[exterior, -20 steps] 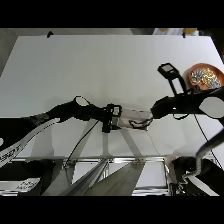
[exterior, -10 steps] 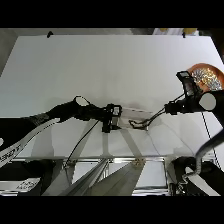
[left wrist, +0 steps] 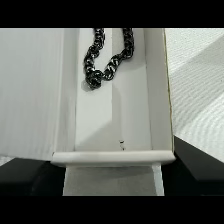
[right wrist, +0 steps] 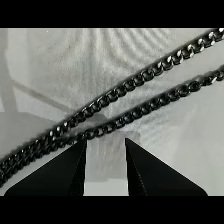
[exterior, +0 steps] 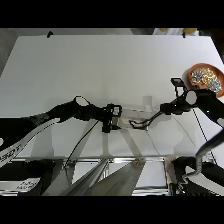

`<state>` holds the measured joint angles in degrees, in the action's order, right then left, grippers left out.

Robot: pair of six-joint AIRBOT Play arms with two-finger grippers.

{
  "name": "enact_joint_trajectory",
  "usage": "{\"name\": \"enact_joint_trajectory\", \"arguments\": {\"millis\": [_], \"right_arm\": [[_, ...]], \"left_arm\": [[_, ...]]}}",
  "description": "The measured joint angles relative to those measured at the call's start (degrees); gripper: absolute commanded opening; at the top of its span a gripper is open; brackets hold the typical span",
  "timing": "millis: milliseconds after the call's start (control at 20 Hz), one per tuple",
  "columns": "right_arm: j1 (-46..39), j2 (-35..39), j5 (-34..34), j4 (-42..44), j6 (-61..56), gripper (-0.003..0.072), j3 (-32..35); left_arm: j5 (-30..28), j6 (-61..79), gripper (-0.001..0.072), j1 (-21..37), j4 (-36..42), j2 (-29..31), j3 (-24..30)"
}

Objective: Fold the box and place the chain.

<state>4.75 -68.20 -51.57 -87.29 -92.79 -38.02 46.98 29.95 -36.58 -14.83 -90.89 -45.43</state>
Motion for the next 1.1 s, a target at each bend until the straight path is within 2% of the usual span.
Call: {"name": "enact_joint_trajectory", "arguments": {"millis": [250,350,400,650,900,1100], "right_arm": [[-0.04,-2.21,2.01,0.02,-0.22,0.0261,-0.02],[-0.04,-2.89,1.97,-0.04,-0.28,0.0137,-0.07],[-0.04,-3.15,1.7,-0.28,-0.28,0.0026,-0.04],[-0.07,-0.94,0.57,-0.22,0.22,0.0016,0.11],[-0.04,10.16,-4.74,-0.98,1.4,0.0016,0.04],[-0.07,20.72,-12.28,-0.46,3.26,0.0016,0.07]], "left_arm": [[0.0,-0.02,0.0015,0.0,0.0,0.0,0.0],[0.0,0.0,0.0015,0.0,0.0,0.0,0.0],[0.0,0.0,0.0015,0.02,0.0,0.0,0.0],[0.0,-0.02,0.0015,0.02,0.0,0.0,0.0],[0.0,0.0,0.0015,0.0,0.02,0.0,0.0],[0.02,0.0,0.0015,0.02,0.02,0.0,0.0]]}}
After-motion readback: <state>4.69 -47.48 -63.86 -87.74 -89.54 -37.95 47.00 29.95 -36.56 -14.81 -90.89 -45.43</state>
